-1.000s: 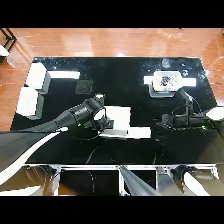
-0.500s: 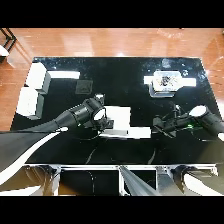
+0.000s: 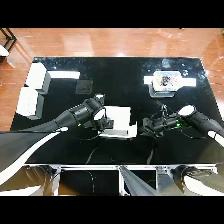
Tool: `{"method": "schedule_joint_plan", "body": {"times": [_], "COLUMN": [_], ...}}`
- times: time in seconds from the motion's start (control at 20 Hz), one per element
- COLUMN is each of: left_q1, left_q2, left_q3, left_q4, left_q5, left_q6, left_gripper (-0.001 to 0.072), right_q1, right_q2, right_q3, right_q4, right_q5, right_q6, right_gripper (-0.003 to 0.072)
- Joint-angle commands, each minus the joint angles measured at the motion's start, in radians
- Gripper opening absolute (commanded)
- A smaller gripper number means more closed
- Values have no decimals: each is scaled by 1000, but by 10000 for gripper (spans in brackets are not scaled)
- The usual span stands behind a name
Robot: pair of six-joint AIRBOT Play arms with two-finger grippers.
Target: Fold the box and place the chain.
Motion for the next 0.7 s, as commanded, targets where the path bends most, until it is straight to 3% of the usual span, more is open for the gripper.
{"method": "schedule_joint_plan", "body": {"times": [0.0,0.3,0.5,0.65], "left_q1": [0,0,0,0], "left_q2": [0,0,0,0], "left_q3": [0,0,0,0], "left_q4": [0,0,0,0], "left_q5": [-3,-3,-2,-2], "left_q6": [6,6,6,6], "left_gripper": [20,20,20,20], "right_q1": [9,9,45,138], "right_q2": [-2,-2,-2,-2], "right_q3": [36,111,111,111], "right_q4": [23,59,119,77], "right_q5": [92,151,139,74], "right_q6": [-69,-69,-69,1], "right_gripper": [556,556,555,534]}}
